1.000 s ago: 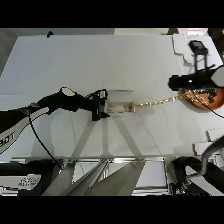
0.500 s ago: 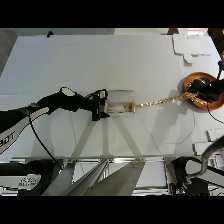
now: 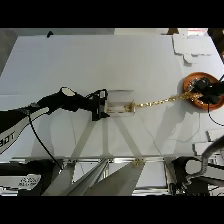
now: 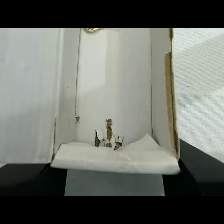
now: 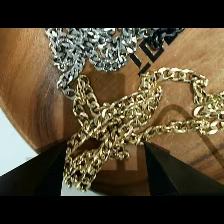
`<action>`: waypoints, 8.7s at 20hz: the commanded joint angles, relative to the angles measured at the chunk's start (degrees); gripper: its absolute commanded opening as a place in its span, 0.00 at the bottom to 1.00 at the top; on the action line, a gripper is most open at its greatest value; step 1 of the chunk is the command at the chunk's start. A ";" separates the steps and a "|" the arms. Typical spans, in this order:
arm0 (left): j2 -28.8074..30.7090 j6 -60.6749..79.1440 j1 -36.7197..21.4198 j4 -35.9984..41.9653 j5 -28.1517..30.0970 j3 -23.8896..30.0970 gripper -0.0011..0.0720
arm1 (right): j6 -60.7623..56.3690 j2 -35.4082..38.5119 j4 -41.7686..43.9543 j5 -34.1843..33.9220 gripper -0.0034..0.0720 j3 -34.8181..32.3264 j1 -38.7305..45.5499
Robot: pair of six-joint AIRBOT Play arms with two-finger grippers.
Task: Fold the box and place the chain.
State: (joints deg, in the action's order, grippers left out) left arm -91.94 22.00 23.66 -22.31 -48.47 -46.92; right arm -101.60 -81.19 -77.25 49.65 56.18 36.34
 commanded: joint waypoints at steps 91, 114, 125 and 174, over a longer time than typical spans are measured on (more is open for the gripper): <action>0.02 0.02 0.00 -0.02 -0.02 0.00 0.39 | 16.90 14.99 -1.44 20.48 0.59 14.01 -46.58; 0.02 0.00 0.00 -0.02 -0.02 0.00 0.39 | 107.25 -7.17 23.80 12.66 0.85 3.58 -38.56; 0.02 0.00 0.00 -0.02 -0.02 0.00 0.39 | 109.13 -10.14 21.14 12.41 0.58 0.17 -39.82; 0.02 0.00 0.00 0.00 -0.02 0.00 0.39 | 58.66 6.84 4.00 -0.92 0.05 8.20 -63.34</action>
State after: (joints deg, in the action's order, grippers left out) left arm -91.94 22.00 23.70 -22.33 -48.51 -46.92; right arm -40.75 -74.06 -70.00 46.37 64.27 -27.42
